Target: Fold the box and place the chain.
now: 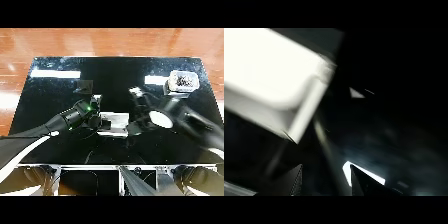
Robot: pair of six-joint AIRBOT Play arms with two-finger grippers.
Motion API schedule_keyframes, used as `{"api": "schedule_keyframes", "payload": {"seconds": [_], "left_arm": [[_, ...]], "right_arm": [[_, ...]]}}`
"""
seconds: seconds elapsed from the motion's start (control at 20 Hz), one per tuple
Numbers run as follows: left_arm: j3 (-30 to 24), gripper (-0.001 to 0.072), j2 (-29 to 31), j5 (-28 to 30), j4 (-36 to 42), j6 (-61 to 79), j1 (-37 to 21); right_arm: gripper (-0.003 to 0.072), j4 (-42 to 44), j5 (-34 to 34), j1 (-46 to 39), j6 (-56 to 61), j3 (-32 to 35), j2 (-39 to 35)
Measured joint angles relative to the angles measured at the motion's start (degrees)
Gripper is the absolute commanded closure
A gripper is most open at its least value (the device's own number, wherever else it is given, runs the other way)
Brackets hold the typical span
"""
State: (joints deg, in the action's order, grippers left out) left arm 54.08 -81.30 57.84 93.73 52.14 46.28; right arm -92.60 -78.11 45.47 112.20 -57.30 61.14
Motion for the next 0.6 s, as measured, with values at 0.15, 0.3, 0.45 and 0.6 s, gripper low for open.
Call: {"api": "schedule_keyframes", "payload": {"seconds": [0.15,0.3,0.45,0.6], "left_arm": [[0.0,0.0692,0.0,0.15,-0.02,-0.02,0.0],[0.02,0.0692,0.0,0.42,-0.02,-0.04,0.0],[0.02,0.0692,0.0,0.55,0.02,-0.07,0.0],[0.04,0.0692,0.0,0.66,0.09,-0.26,0.0]], "right_arm": [[0.0294,-9.35,-4.02,-7.48,0.81,1.75,-7.34],[0.0292,-13.53,0.66,-21.84,-1.99,2.38,-9.09],[0.0138,-9.62,11.82,-38.07,-7.17,1.38,-5.6],[0.0137,1.64,20.96,-50.31,-16.22,-3.85,4.46]]}}
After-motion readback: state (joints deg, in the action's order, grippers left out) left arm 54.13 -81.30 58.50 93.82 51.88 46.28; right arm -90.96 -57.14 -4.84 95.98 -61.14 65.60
